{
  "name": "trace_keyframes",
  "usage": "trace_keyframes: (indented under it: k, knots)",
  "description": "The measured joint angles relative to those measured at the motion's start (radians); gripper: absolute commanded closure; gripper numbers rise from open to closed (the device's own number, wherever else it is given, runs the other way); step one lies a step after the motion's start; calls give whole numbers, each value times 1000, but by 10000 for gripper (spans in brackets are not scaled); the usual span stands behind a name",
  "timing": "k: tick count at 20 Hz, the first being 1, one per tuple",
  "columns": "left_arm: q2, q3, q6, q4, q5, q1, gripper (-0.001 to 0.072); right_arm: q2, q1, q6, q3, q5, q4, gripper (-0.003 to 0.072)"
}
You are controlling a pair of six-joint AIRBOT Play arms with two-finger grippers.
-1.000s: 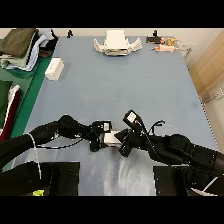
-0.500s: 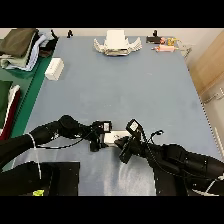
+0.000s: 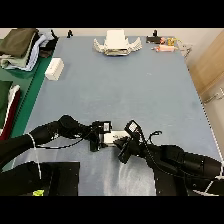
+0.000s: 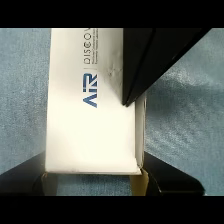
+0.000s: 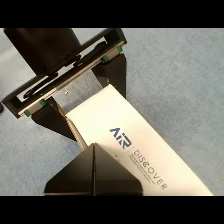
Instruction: Fold the box.
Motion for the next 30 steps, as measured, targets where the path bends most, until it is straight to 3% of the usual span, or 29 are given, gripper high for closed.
trace_keyframes:
  k: [6,13,19,25,30]
  knots:
    - [0,0,0,-1,-1,0,238,5,0,0,0,-14,0,681]
    - [0,0,-1,-3,-2,0,238,93,-27,0,62,-135,-38,681]
    - [0,0,0,-2,-1,0,238,116,-189,26,221,-441,-179,681]
    - [0,1,-16,-21,14,3,238,103,-443,447,371,-770,-485,680]
    - [1,11,-92,-35,29,31,238,79,-555,624,396,-961,-560,680]
